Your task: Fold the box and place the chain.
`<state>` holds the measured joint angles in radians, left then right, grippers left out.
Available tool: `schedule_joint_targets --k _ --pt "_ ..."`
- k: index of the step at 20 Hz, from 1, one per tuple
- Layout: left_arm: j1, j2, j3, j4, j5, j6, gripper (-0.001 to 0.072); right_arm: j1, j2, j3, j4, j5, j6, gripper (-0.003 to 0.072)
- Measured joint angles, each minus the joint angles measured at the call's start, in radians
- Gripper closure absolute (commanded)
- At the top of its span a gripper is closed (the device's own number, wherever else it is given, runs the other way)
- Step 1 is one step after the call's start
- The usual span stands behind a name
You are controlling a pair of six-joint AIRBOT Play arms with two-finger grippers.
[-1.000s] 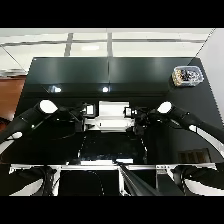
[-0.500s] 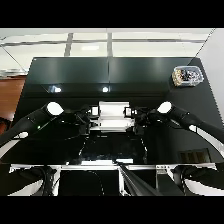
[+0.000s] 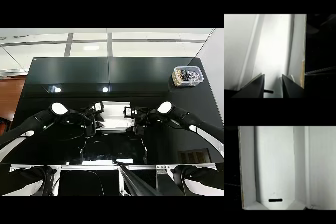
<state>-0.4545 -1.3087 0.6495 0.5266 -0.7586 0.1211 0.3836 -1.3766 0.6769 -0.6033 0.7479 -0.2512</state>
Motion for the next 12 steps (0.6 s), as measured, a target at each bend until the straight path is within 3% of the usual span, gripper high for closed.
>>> schedule_joint_targets --k 1,2,3,4,5,6,7,8,9,10,11,12 --pt "-0.002 -0.005 0.000 -0.004 0.000 0.000 0.0566 0.000 0.000 0.000 0.000 0.000 0.000 0.0385" --pt "-0.004 -0.010 0.000 -0.008 0.000 0.001 0.0575 0.000 0.000 0.000 0.000 0.000 0.000 0.0385" --pt "-0.004 -0.012 0.000 -0.011 0.000 0.003 0.0527 0.000 0.000 0.000 0.000 0.000 0.000 0.0385" --pt "-0.005 -0.015 0.000 -0.013 0.001 0.003 0.0391 0.000 0.000 0.000 0.000 0.000 0.000 0.0385" --pt "-0.006 -0.016 0.000 -0.016 0.007 0.003 0.0355 0.000 0.000 0.000 0.000 0.000 0.000 0.0385" --pt "-0.006 -0.017 0.000 -0.017 0.011 0.003 0.0419 0.000 0.000 0.000 0.000 0.000 0.000 0.0385" --pt "-0.006 -0.018 0.000 -0.017 0.013 0.003 0.0566 0.000 0.000 0.000 0.000 0.000 0.000 0.0385" --pt "-0.006 -0.018 0.000 -0.016 0.015 0.003 0.0502 0.000 0.000 0.000 0.000 0.000 0.000 0.0385" --pt "-0.007 -0.018 0.000 -0.016 0.015 0.003 0.0381 0.000 0.000 0.000 0.000 0.000 0.000 0.0385" --pt "-0.007 -0.018 0.000 -0.018 0.015 0.002 0.0415 0.000 0.000 0.000 0.000 0.000 0.000 0.0385" --pt "-0.006 -0.017 0.000 -0.017 0.016 0.002 0.0607 0.000 0.000 0.000 0.000 0.000 0.000 0.0385" --pt "0.000 -0.013 0.000 -0.014 0.016 -0.002 0.0671 0.000 0.000 0.000 0.000 0.000 0.000 0.0385"
